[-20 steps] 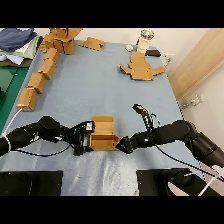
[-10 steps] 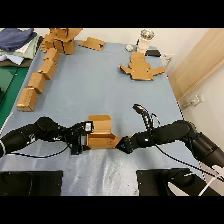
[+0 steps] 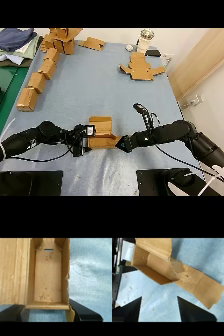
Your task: Fold the box.
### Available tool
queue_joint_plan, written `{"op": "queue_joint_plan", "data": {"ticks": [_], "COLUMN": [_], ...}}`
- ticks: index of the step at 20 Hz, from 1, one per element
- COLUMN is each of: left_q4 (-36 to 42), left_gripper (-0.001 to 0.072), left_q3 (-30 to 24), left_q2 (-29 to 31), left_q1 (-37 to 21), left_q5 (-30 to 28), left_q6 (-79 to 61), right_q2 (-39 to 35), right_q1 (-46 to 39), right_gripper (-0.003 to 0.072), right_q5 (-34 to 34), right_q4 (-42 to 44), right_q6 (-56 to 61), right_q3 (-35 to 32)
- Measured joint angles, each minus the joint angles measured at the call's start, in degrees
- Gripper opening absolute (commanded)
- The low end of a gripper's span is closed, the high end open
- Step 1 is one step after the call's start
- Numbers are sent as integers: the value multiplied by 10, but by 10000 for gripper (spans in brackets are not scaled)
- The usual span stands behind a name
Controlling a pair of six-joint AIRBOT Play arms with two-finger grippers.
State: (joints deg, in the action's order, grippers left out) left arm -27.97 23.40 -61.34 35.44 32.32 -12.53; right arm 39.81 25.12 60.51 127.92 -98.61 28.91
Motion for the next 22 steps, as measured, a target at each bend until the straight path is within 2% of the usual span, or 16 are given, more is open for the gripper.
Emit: {"op": "queue_joint_plan", "data": {"ticks": [11,12,13,14,15,18,22], "left_q4": [-2,-2,-2,-2,-2,-3,-3], "left_gripper": [389,389,389,389,389,389,389], "left_q3": [-2,-2,-2,-2,-2,-2,-2], "left_q2": [0,0,0,0,0,0,0], "left_q1": [7,7,7,7,7,7,7], "left_q5": [-9,-9,-9,-9,-9,-8,-7], "left_q6": [0,0,0,0,0,0,0], "right_q2": [17,25,33,42,53,91,152], "right_q1": [2,4,6,7,8,9,10], "right_gripper": [695,580,348,30,4,4,4], "right_q5": [-6,-9,-14,-21,-29,-59,-96], "right_q4": [0,2,7,16,26,60,77], "right_q6": [8,12,18,27,33,43,21], "right_q3": [0,0,0,0,2,20,88]}}
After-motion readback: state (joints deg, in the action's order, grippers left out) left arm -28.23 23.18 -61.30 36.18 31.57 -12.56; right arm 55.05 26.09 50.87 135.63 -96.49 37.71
